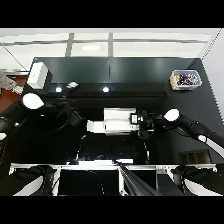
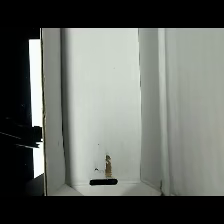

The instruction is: Fold the box and place the chain.

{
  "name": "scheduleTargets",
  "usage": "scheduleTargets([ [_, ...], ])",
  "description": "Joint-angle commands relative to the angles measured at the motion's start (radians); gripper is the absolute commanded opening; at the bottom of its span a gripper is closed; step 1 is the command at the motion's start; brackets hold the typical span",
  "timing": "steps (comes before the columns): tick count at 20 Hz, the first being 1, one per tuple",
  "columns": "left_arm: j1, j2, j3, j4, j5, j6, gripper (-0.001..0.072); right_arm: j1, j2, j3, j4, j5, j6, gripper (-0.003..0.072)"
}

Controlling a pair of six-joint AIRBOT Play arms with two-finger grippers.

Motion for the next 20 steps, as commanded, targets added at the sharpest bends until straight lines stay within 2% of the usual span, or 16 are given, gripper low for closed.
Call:
scheduleTargets([
  [1, 0.158, -0.01, -0.092, -0.187, -0.089, -0.362, 0.003, 0.0, -0.001, 0.0, 0.0, 0.0, 0.0, 0.0467],
  [2, 0.174, -0.03, -0.125, -0.311, -0.153, -0.217, 0.0029, 0.0, -0.001, 0.0, 0.0, 0.001, 0.0, 0.0467],
  [4, 0.171, -0.079, -0.148, -0.404, -0.166, -0.114, 0.0029, 0.0, -0.001, 0.0, 0.0, 0.001, 0.0, 0.0467],
  [8, 0.164, -0.193, -0.147, -0.409, -0.038, -0.191, 0.0027, 0.0, -0.001, 0.0, 0.0, 0.001, 0.0, 0.0467],
  [11, 0.126, -0.24, -0.147, -0.408, 0.053, -0.192, 0.0026, 0.0, -0.001, 0.0, 0.0, 0.0, 0.0, 0.0467],
  [20, -0.046, -0.302, -0.128, -0.404, 0.102, -0.156, 0.0026, 0.0, -0.001, 0.0, 0.0, 0.0, 0.0, 0.0467],
])
